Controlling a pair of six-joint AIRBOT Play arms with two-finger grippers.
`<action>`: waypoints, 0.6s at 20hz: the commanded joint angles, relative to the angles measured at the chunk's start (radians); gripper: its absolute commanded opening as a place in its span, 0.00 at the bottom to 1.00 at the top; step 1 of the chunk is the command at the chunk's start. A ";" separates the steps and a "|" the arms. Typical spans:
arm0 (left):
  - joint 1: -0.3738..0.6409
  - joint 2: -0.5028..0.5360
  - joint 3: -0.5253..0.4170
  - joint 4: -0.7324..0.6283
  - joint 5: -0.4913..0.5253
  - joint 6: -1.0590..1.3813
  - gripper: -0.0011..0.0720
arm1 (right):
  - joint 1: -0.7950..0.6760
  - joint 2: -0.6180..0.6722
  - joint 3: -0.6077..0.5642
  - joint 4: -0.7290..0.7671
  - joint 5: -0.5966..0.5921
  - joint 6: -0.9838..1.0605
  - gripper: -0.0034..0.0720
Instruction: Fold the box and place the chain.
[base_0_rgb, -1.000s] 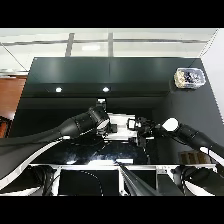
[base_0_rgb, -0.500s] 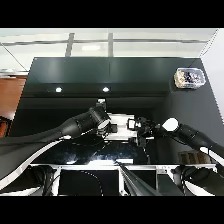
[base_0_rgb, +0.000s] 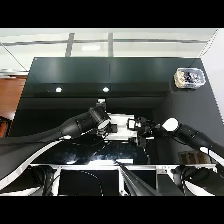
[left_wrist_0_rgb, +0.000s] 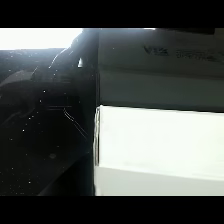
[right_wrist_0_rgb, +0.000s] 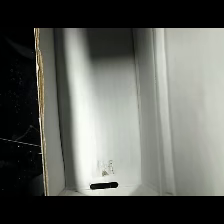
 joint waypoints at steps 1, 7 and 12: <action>0.000 -0.001 0.000 0.000 0.001 0.000 0.05 | 0.001 0.000 0.000 0.000 0.000 0.000 0.57; 0.000 -0.001 0.000 0.000 0.001 0.000 0.05 | 0.001 0.000 0.000 0.000 0.000 0.000 0.57; 0.000 -0.001 0.000 0.000 0.001 0.000 0.05 | 0.001 0.000 0.000 0.000 0.000 0.004 0.87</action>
